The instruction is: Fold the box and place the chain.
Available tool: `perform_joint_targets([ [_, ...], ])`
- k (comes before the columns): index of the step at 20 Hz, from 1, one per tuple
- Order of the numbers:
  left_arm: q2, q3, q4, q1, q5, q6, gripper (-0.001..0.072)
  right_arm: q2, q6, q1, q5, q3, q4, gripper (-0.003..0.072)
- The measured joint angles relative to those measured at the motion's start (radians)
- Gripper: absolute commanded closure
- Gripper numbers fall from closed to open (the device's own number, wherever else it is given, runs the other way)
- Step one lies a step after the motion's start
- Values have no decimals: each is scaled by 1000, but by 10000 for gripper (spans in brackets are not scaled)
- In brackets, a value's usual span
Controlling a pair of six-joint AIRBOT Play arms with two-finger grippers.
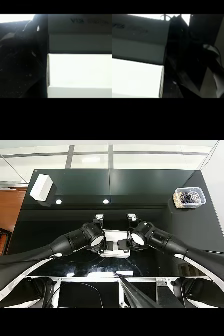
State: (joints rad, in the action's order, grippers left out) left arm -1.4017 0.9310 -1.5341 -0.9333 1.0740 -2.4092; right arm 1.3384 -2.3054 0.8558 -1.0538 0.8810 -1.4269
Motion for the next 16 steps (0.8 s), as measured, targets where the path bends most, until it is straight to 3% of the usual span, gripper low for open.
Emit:
perform_joint_targets([
  [4, 0, 0, 2, 0, 0, -1, 684, 24, -20, 1, -7, 13, -2, 335],
  [5, 0, 0, 2, 0, 0, -2, 683, 30, -23, 1, -7, 16, -1, 364],
  [6, 0, 0, 2, 0, 0, -1, 683, 35, -25, 1, -7, 18, 4, 525],
  [7, 0, 0, 3, 0, -3, -2, 683, 39, -26, 1, 0, 21, 8, 562],
  [8, 0, 0, 3, 0, -5, -2, 683, 41, -27, 2, 0, 21, 10, 659],
  [9, 0, 0, 3, 0, -3, -2, 684, 43, -27, 2, -2, 22, 9, 676],
  [13, 0, 0, 5, 0, 2, -3, 683, 47, -33, 1, -1, 25, 12, 673],
  [14, 0, 0, 5, 0, 2, -2, 684, 47, -32, 1, 0, 25, 13, 635],
  [15, 0, 0, 2, 0, 0, -1, 684, 48, -27, 1, 0, 25, 12, 489],
  [16, 0, 0, -4, 0, 1, 3, 683, 48, -24, 1, -1, 25, 10, 475],
])
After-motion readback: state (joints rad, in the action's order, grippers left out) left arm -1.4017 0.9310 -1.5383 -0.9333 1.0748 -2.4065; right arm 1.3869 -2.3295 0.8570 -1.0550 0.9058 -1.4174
